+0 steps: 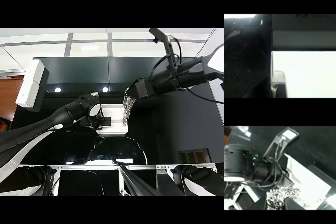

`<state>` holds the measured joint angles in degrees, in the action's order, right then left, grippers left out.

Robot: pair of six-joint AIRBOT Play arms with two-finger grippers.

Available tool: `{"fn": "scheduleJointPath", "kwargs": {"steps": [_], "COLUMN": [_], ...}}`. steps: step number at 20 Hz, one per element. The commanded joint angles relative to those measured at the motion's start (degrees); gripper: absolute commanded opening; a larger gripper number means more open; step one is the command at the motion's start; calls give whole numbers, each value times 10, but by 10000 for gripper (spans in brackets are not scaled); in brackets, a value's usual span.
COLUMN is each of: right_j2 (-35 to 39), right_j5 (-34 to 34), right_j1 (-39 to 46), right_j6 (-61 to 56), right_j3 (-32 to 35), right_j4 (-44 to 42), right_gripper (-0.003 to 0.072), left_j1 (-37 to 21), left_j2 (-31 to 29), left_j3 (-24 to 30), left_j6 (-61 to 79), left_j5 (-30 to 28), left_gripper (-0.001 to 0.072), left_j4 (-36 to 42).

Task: Fold the box and place the chain.

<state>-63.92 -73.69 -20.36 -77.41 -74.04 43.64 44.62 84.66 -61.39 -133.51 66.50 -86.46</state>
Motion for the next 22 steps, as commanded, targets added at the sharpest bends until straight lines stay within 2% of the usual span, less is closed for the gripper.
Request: {"fn": "scheduleJointPath", "kwargs": {"steps": [1,5,9,13,16,17,18,22], "right_j2": [0,-13,-27,-44,-56,-59,-60,-49], "right_j5": [17,35,118,174,199,204,205,156], "right_j1": [-14,-59,-91,-101,-126,-130,-130,-83], "right_j6": [-4,-13,-88,-99,-100,-102,-105,-103], "right_j3": [17,22,96,178,199,199,199,198], "right_j4": [-7,29,118,96,87,88,88,94], "right_gripper": [9,10,10,11,14,82,238,245], "left_j1": [0,0,0,0,0,0,0,0], "left_j2": [0,0,0,0,0,0,0,0], "left_j3": [0,0,0,0,0,0,0,0], "left_j6": [0,0,0,0,0,0,0,0], "left_j5": [0,0,0,0,0,0,0,0], "left_gripper": [23,24,23,23,23,23,23,23], "left_j4": [0,0,0,0,0,0,0,0]}}
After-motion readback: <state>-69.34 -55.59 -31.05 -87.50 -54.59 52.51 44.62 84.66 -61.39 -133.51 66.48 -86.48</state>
